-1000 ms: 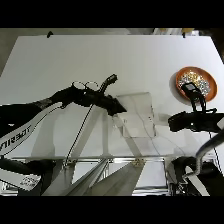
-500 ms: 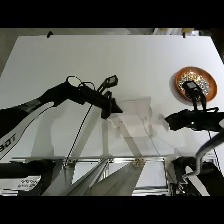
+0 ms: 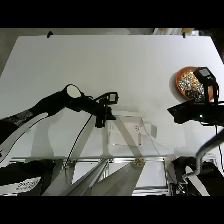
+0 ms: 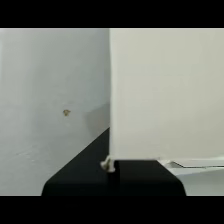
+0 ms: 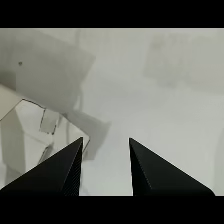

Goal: Fold the box and place the chain.

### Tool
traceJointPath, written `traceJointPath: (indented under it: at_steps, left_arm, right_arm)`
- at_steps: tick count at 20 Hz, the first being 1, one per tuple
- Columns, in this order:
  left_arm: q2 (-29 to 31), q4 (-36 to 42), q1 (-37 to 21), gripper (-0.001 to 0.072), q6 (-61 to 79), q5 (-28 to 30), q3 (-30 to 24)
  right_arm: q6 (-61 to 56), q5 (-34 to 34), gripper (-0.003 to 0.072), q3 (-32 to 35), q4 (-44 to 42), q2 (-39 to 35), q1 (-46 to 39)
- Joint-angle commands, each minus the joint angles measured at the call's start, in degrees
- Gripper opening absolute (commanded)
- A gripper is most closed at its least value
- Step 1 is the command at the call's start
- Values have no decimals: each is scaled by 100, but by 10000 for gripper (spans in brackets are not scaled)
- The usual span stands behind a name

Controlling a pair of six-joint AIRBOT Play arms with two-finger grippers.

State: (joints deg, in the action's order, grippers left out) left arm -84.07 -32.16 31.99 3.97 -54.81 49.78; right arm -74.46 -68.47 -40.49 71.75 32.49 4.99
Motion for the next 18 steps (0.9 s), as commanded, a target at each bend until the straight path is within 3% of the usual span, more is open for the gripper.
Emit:
traceJointPath:
  at_steps: [1,13,18]
  left_arm:
    - [-103,127,26,-3,273,599,-190]
    - [-334,175,24,1,367,640,-190]
    - [-323,170,20,11,354,638,-190]
  right_arm:
    - [-2,-11,327,-35,-9,-2,4]
    - [7,-37,326,-35,2,-2,4]
    - [472,-358,324,-35,-22,-2,4]
